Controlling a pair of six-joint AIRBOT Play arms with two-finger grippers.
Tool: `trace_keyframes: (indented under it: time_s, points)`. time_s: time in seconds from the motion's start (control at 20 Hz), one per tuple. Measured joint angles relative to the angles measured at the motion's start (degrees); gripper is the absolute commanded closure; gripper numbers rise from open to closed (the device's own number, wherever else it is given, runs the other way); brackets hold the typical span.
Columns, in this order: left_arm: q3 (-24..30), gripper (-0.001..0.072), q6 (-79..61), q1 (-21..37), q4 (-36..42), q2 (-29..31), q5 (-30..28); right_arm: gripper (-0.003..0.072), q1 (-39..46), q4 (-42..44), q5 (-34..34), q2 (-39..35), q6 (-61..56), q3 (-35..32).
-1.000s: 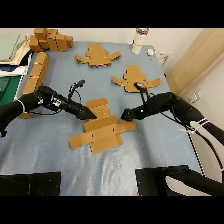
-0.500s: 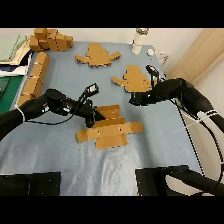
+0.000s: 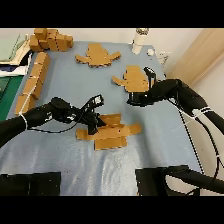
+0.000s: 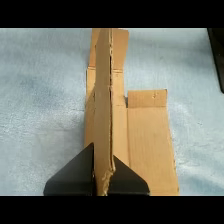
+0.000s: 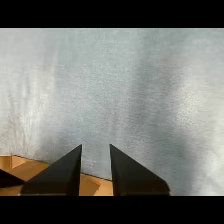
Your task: Fold the box.
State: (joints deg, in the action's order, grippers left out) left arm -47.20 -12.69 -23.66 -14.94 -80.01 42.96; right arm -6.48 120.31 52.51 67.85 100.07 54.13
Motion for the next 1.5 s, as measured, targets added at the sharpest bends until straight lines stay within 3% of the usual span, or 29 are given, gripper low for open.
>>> trace_keyframes:
  time_s: [0.3, 0.7, 1.3, 1.35, 1.4, 1.45, 1.5]
  points:
    - [0.0, 0.0699, 2.5, -0.1, -1.4, 0.3, 1.9, 0.0424, -1.5, -0.3, 0.0, 0.4, 0.4, 0.0]
    - [-1.9, 0.0698, 9.2, 3.1, -5.0, 1.4, 8.5, 0.0424, -1.9, -0.9, 0.0, 0.4, 0.5, 0.0]
    - [-1.9, 0.0696, 10.8, 3.7, -4.7, -1.8, 11.0, 0.0425, -1.8, -1.0, 0.0, 0.4, 0.5, 0.0]
    - [-1.9, 0.0696, 10.7, 3.7, -4.7, -1.9, 11.0, 0.0457, -1.8, -1.0, 0.0, 0.4, 0.5, 0.0]
    - [-1.9, 0.0696, 10.7, 3.7, -4.7, -1.9, 11.0, 0.0618, -1.8, -1.0, 0.1, 0.4, 0.5, 0.0]
    - [-1.9, 0.0697, 10.6, 3.7, -4.7, -1.9, 11.1, 0.0682, -1.8, -1.0, 0.4, 0.4, 0.5, 0.0]
    - [-1.9, 0.0696, 10.6, 3.7, -4.7, -2.0, 11.1, 0.0682, -1.8, -1.0, 0.6, 0.4, 0.5, 0.0]
